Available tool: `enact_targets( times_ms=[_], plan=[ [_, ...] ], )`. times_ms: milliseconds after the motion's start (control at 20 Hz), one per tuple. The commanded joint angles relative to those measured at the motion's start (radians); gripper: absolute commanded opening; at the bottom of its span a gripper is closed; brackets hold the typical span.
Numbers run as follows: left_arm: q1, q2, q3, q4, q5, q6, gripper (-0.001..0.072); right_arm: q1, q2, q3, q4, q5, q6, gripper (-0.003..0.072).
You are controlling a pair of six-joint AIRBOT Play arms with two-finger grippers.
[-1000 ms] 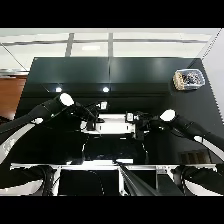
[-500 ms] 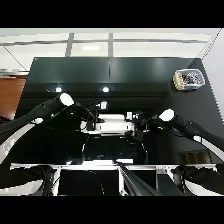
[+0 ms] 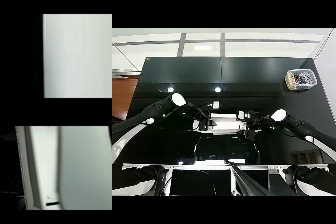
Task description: Fold the box and place the chain.
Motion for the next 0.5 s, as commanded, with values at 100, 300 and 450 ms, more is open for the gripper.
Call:
enact_targets(
  times_ms=[100,300,450],
  plan=[
    [0.028,0.101,0.011,0.153,-0.017,-0.176,0.0615,0.001,-0.001,0.001,-0.003,0.002,0.0,0.0423],
    [0.072,0.247,0.016,0.354,-0.126,-0.456,0.0642,0.001,-0.001,0.001,-0.006,0.006,0.0,0.0423],
    [0.093,0.307,0.015,0.334,-0.306,-0.669,0.0529,0.001,-0.001,0.0,-0.006,0.006,0.0,0.0423]
  ],
)
